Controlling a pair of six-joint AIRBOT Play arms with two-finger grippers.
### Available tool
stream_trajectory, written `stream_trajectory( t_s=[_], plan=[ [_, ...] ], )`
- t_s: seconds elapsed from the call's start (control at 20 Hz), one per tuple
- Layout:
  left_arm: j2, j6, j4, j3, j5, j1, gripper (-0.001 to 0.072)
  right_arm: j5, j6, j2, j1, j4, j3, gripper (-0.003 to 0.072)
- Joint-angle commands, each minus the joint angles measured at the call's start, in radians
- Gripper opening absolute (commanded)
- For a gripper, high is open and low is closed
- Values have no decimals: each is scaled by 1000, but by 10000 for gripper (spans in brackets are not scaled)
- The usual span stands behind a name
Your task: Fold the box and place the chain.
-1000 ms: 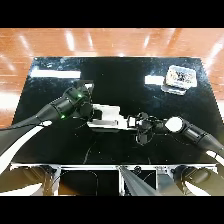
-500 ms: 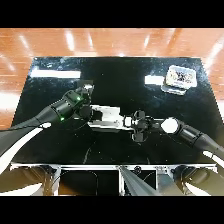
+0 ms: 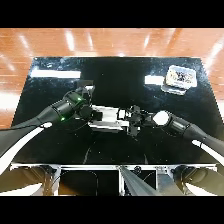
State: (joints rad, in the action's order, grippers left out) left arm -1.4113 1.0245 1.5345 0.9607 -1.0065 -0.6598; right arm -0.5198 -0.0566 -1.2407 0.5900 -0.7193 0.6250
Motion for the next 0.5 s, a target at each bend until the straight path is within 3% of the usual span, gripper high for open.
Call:
stream_trajectory(
  t_s=[0.0,0.05,0.1,0.45],
  plan=[
    [-2,0,0,0,2,0,16,-13,-4,-13,15,13,11,453],
    [-2,0,1,0,2,0,16,-6,-5,-14,27,13,11,326],
    [-2,0,5,-1,1,0,16,12,-7,-19,41,13,11,253],
    [-2,0,27,-1,1,0,16,107,-7,-67,105,69,19,242]
  ],
)
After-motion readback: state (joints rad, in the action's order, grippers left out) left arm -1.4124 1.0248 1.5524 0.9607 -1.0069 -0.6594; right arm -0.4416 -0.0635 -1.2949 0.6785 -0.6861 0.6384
